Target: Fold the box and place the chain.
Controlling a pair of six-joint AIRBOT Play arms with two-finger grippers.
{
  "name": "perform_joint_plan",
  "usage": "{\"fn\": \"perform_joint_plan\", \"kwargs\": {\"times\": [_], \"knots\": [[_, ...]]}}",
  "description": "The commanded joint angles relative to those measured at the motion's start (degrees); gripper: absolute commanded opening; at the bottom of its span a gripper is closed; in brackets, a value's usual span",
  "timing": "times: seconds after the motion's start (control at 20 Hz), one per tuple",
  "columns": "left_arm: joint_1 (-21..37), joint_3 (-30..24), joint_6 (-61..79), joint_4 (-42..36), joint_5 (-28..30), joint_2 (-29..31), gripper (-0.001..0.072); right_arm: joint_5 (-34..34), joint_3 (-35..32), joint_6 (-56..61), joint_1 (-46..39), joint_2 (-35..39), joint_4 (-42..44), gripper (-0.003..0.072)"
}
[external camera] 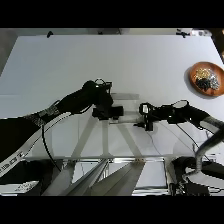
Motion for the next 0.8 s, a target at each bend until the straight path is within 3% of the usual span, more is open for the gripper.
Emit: {"fn": "perform_joint_plan", "kwargs": {"times": [0.0, 0.6, 0.65, 0.75], "knots": [[-0.3, 0.0, -3.0, 1.4, -1.8, -0.3, 0.0392, 0.0, 0.0, 0.0, 0.0, 0.0, 0.0, 0.0419], [-2.0, -0.1, -6.6, 4.9, -0.7, -2.5, 0.0389, 0.0, 0.0, 0.0, 0.0, 0.0, 0.0, 0.0419], [-2.1, -0.2, -6.5, 4.9, -0.7, -2.6, 0.0347, 0.0, 0.0, 0.0, 0.0, 0.0, 0.0, 0.0419], [-2.4, -0.3, -5.3, 5.4, 0.0, -2.7, 0.0135, 0.0, 0.0, 0.0, 0.0, 0.0, 0.0, 0.0419]]}}
